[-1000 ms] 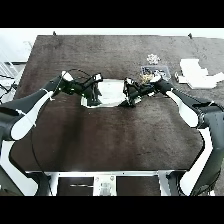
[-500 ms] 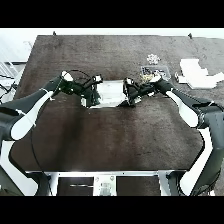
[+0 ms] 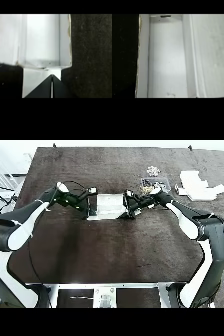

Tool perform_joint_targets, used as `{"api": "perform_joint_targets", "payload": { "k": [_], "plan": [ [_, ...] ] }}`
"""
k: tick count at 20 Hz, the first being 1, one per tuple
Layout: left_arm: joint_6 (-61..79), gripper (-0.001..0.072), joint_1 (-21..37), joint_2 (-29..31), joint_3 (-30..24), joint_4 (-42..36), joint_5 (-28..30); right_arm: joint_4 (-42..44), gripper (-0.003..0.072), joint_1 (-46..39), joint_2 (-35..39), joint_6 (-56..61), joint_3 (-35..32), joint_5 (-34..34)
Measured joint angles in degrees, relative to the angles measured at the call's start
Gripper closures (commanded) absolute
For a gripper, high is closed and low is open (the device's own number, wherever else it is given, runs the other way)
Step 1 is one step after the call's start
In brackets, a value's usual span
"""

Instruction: Fold the box and place the chain.

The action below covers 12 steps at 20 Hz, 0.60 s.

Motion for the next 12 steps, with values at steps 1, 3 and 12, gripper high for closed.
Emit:
{"api": "perform_joint_targets", "payload": {
  "k": [1,3,12],
  "plan": [
    [-0.3,0.0694,0.7,0.3,0.0,-0.7,-0.5,0.0,0.011,0.0,0.0,0.0,0.0,0.0],
    [-1.9,0.0696,1.9,1.2,0.0,-1.4,-1.2,0.0,0.011,0.0,0.0,0.0,0.0,0.0],
    [-21.0,0.0697,3.3,13.0,-6.0,-0.7,3.1,0.0,0.011,0.0,0.0,0.0,0.0,0.0]
  ]
}}
